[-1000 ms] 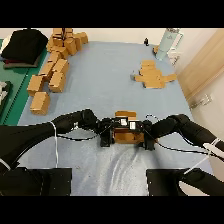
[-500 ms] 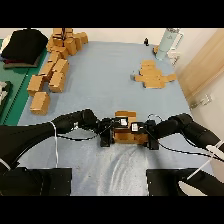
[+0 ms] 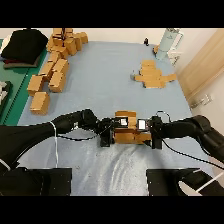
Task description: Fold the box.
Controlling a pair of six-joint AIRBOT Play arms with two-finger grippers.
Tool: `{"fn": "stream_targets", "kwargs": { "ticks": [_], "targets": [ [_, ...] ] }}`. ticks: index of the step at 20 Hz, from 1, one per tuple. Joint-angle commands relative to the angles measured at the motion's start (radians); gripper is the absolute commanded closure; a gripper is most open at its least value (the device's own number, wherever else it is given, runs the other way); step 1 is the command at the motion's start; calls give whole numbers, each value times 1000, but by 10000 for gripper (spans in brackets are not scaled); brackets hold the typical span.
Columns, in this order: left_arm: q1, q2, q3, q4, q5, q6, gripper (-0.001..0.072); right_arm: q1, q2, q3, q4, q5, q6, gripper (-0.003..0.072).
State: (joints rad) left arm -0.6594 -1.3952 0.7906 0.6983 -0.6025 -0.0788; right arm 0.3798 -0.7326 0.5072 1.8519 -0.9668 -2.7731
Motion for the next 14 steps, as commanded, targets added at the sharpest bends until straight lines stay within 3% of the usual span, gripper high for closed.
{"fn": "stream_targets", "kwargs": {
  "ticks": [1, 6, 9, 14],
  "targets": [
    [0, 0, 0, 0, 0, 0, 298, 0, 78, 1, 105, -6, 176, -17],
    [0, 0, 0, 0, 0, 0, 298, 0, 117, 0, 242, -15, 719, -15],
    [0, 0, 0, 0, 0, 0, 298, 0, 117, 0, 251, -14, 1048, -14],
    [-1, 0, 0, 0, 0, 0, 298, 1, 116, 0, 257, -14, 1236, -14]
  ]
}}
